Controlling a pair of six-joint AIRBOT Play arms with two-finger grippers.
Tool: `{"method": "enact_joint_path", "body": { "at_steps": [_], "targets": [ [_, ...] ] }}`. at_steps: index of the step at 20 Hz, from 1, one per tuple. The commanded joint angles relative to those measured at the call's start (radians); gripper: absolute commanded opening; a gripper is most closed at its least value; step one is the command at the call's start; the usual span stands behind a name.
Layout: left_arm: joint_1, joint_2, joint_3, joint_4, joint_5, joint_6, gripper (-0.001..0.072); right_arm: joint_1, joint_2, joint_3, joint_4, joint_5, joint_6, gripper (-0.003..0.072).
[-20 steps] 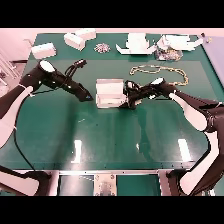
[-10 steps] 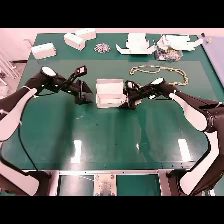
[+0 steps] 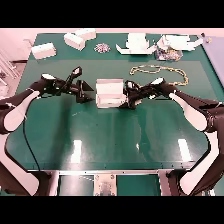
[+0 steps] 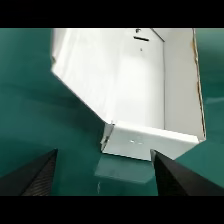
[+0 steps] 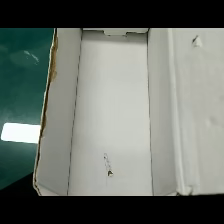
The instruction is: Fold the box and place the chain.
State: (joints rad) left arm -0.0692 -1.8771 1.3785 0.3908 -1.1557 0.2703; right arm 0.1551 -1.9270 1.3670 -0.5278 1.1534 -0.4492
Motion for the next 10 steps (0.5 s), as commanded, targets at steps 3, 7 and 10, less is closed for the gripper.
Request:
{"method": "enact_joint_path", "body": {
  "at_steps": [3, 7, 10],
  "targets": [
    [0.002, -0.012, 0.001, 0.002, -0.064, 0.065, 0.072, 0.0, 0.0, 0.0, 0.0, 0.0, 0.0, 0.059],
    [0.002, -0.013, 0.001, 0.04, -0.124, 0.135, 0.072, 0.0, 0.0, 0.0, 0.0, 0.0, 0.0, 0.059],
    [0.002, -0.016, 0.001, 0.018, -0.117, 0.159, 0.072, 0.0, 0.0, 0.0, 0.0, 0.0, 0.0, 0.059]
  ]
}}
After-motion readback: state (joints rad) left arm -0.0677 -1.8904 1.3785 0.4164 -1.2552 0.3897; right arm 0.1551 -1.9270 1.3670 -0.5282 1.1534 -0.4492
